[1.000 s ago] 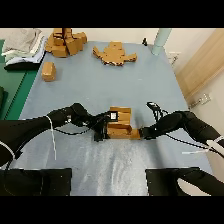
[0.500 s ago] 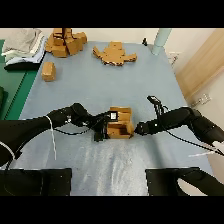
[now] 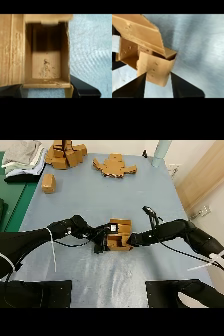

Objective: Fold the box.

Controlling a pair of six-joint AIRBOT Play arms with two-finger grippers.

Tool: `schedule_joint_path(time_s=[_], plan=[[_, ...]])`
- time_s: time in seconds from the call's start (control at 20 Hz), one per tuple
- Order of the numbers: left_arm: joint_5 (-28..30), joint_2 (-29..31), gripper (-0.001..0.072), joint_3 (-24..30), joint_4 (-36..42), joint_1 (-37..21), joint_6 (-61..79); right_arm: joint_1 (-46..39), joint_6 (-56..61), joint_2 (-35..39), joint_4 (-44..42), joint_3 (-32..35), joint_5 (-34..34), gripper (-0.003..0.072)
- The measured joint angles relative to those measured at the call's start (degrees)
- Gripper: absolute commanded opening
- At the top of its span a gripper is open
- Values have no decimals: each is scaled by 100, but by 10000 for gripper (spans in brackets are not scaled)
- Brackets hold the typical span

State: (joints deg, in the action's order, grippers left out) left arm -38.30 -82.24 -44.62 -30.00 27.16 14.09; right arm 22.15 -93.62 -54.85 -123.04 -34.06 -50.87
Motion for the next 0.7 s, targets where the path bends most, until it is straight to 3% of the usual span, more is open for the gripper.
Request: schedule_joint_path(time_s=[0.3, 0.7], plan=[[0, 0, 504, 0, 0, 0, 0, 844, 1707, -695, 1353, -470, 184, 457], [0, 0, 504, 0, 0, 0, 0, 2044, 4330, -1528, 3451, -1561, -855, 456]])
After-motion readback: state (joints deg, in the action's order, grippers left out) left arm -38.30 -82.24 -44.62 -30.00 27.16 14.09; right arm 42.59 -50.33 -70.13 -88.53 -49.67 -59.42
